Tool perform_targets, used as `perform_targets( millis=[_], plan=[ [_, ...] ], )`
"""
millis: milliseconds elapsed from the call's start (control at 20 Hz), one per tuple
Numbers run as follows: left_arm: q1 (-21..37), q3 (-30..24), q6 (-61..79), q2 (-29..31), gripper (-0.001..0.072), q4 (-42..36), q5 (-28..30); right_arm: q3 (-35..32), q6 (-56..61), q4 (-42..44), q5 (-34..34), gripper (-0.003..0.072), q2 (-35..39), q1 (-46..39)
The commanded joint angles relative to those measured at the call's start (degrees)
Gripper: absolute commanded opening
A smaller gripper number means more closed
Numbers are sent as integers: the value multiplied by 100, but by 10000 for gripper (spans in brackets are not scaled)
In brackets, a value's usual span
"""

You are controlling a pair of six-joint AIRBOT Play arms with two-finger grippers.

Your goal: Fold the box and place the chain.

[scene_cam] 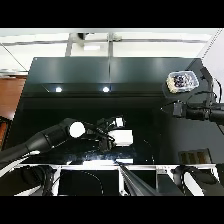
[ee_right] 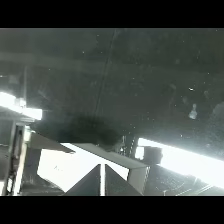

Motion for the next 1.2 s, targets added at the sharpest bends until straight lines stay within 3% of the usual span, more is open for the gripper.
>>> perform_targets(
  millis=[0,200,300,450,600,800,1000,1150],
  plan=[
    [-155,0,0,-304,713,2,219,7,2,2,-20,43,2,-2],
    [-258,2,0,-483,686,4,577,7,2,2,-39,43,0,-2],
    [-192,9,0,-455,382,4,496,7,4,2,-39,43,2,-2],
    [275,13,-4,-229,362,118,146,7,22,2,-39,43,2,-2],
    [1364,13,-7,188,362,131,-385,7,44,2,-42,43,2,-4],
    [3442,175,-9,505,362,131,-356,7,70,4,-37,43,2,-2],
    [5381,1292,-684,-162,362,393,-356,7,66,2,-35,43,2,-2],
    [6019,2583,-1290,-1233,363,1141,-376,7,68,2,-35,43,2,-2]
  ],
)
